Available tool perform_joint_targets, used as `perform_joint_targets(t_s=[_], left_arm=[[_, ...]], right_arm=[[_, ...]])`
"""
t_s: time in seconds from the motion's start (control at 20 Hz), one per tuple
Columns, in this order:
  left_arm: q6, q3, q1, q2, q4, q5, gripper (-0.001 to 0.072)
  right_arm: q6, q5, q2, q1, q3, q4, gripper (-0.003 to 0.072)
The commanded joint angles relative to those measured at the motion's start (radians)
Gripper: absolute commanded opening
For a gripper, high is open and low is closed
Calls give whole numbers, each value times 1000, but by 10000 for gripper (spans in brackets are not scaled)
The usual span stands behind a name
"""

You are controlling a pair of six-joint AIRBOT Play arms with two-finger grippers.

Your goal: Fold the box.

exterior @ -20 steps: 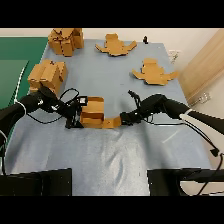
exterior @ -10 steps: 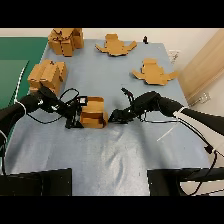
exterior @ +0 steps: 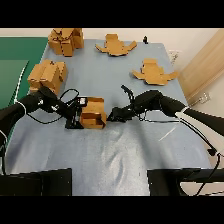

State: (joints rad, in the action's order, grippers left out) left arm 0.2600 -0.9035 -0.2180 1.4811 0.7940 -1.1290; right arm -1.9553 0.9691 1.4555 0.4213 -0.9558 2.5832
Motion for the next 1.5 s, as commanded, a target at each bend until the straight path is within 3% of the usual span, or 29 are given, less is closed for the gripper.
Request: perform_joint_targets(t_s=[0.0, 0.15, 0.2, 0.25, 0.3, 0.4, 0.8, 1.05, 1.45], left_arm=[[0, 0, 0, 0, -1, 2, 226], [0, 0, 0, 0, -1, 1, 226], [0, 0, 0, 0, -1, 1, 226], [0, 0, 0, 0, -1, 1, 226], [0, 0, 0, 0, -1, 1, 226], [0, 0, 0, 0, -1, 0, 226], [-15, 0, 0, 0, -1, 1, 226], [-26, 0, 0, 0, -1, 0, 226], [-26, 0, 0, 0, -5, -8, 226]], right_arm=[[-1, -11, -3, 20, -1, 18, 293], [3, -66, -2, 51, -1, 22, 319], [3, -93, -2, 63, -1, 21, 367], [22, -133, -2, 74, -1, 21, 499], [59, -181, -2, 86, -1, 16, 531], [104, -230, -2, 101, -1, 1, 532], [410, -216, 56, 201, -135, -259, 532], [743, -72, 98, 252, -257, -588, 531], [999, 117, 222, 352, -466, -792, 517]])
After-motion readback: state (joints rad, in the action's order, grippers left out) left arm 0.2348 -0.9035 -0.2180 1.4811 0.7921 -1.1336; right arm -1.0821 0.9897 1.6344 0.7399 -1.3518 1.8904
